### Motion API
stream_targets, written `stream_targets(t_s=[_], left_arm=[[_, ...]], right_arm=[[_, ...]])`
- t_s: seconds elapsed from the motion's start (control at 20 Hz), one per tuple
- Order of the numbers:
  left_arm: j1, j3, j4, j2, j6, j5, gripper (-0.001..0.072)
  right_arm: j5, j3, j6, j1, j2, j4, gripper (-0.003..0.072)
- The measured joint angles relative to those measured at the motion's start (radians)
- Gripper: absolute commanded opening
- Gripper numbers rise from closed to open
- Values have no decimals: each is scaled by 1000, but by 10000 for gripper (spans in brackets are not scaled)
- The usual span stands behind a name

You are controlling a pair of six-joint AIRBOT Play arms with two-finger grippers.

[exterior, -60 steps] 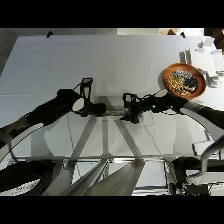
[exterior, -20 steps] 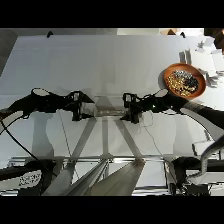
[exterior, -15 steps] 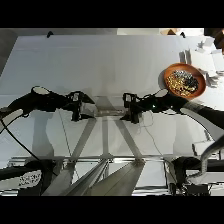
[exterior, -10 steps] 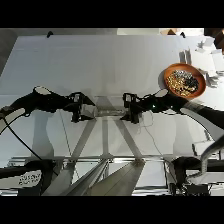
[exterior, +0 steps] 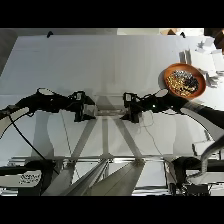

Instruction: Fold the box and place the chain.

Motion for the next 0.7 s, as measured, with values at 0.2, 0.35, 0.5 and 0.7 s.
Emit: stream_targets(t_s=[0.2, 0.35, 0.5, 0.7], left_arm=[[-30, 0, -1, -1, 22, -12, 693], [-39, 0, -1, -2, 35, -4, 692], [-49, 0, 1, -3, 35, 47, 692], [-83, 1, 3, -3, 4, 128, 691]], right_arm=[[2, 0, 0, 0, 0, -1, 433], [3, 0, -1, 0, 0, -1, 433], [3, 0, 1, 0, 0, -1, 433], [-2, 0, 2, 0, 0, 2, 433]])
